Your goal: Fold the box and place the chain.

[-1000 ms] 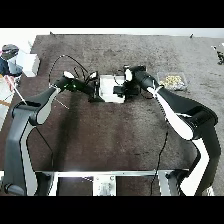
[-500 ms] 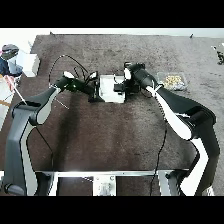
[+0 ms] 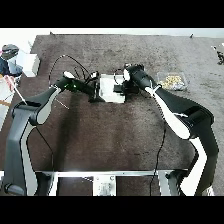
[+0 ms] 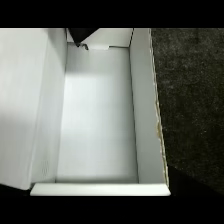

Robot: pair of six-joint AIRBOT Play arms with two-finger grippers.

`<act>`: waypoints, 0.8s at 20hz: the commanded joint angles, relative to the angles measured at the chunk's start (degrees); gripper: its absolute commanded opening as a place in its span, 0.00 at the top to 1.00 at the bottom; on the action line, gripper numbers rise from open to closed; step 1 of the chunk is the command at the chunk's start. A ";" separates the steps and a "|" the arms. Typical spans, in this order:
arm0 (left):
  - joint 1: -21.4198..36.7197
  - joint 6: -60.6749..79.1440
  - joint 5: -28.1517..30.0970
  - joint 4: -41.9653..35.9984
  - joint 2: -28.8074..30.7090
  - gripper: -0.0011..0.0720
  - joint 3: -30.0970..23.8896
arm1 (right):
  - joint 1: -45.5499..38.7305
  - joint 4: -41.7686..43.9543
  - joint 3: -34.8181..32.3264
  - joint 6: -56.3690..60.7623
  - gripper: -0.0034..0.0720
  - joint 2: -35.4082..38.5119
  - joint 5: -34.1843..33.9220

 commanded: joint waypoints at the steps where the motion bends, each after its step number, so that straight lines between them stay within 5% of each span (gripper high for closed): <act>1: 0.02 0.04 0.00 0.07 -0.04 0.42 0.00 | 0.13 -0.22 0.04 -0.07 0.92 -0.11 -0.46; 4: 0.02 0.04 0.00 0.07 -0.04 0.42 0.00 | 0.13 -0.22 0.04 -0.07 0.92 -0.11 -0.44; 6: 0.02 0.04 0.00 0.07 -0.04 0.42 0.00 | 0.11 -0.22 0.04 -0.07 0.55 0.09 -0.44; 16: 0.02 0.04 0.00 0.07 -0.04 0.42 0.00 | -1.42 1.42 0.04 -10.43 0.55 7.39 1.66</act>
